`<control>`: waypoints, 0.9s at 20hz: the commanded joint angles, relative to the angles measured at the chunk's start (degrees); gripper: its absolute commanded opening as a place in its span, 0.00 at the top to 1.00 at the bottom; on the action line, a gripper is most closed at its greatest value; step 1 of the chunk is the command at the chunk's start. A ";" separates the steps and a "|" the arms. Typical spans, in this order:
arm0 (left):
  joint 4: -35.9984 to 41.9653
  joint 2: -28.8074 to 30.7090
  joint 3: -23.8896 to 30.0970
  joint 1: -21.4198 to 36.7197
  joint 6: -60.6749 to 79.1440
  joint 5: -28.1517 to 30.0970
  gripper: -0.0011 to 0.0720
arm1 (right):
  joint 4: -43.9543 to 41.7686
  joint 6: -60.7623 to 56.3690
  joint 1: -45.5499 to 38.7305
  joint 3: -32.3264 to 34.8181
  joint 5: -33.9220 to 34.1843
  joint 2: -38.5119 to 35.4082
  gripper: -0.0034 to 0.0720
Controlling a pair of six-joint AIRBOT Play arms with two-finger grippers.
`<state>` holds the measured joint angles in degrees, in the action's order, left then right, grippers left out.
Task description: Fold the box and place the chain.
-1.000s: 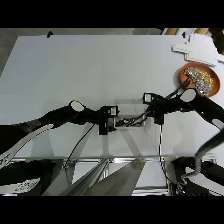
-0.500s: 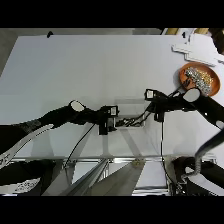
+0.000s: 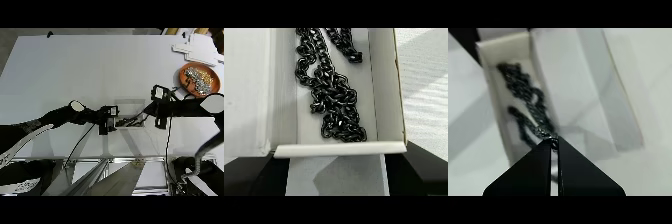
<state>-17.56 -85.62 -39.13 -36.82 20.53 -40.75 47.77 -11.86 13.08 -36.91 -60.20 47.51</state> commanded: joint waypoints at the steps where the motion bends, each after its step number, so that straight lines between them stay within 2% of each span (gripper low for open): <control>1: -0.02 0.00 -0.02 0.02 0.02 0.02 0.79 | -2.67 -1.05 5.95 0.02 -0.13 -1.42 0.93; 7: -0.02 0.00 -0.02 0.02 0.02 0.02 0.79 | -3.04 -1.49 12.66 0.04 4.13 -1.25 0.93; 14: -0.02 0.00 -0.02 0.02 0.02 0.02 0.79 | -3.23 -1.84 12.68 1.79 4.66 3.23 0.92; 17: -0.02 0.00 -0.02 0.02 0.02 0.00 0.79 | -2.93 -1.79 12.68 3.08 7.48 5.62 0.73; 18: -0.02 0.00 -0.02 0.00 0.02 0.00 0.79 | -2.62 -1.60 12.61 3.08 8.52 5.53 0.64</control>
<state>-17.58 -85.62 -39.13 -36.80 20.53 -40.75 44.73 -13.67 25.65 -34.57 -54.30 51.64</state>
